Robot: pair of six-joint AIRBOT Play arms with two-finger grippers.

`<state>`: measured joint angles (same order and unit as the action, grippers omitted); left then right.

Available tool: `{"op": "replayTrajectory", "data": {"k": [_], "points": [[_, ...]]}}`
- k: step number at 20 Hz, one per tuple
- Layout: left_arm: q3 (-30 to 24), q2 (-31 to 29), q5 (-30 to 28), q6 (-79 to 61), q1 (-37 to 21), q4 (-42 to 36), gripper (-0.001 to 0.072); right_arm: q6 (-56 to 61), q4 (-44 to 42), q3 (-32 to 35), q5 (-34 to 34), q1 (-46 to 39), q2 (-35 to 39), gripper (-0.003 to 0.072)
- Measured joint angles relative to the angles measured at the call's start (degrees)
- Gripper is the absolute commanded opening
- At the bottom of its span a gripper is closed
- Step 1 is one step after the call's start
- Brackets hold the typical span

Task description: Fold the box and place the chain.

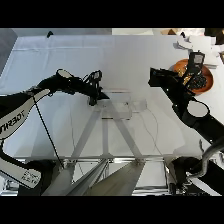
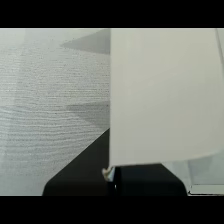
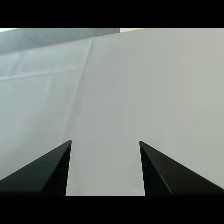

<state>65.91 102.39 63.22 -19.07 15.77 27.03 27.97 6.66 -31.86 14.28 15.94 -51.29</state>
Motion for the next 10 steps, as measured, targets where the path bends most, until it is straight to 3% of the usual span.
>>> {"op": "replayTrajectory", "data": {"k": [10], "points": [[0.00, 0.00, 0.00, 0.02, 0.00, -0.02, 0.0009, 0.04, 1.29, 0.00, -2.67, 0.00, 0.57, 0.0460]]}}
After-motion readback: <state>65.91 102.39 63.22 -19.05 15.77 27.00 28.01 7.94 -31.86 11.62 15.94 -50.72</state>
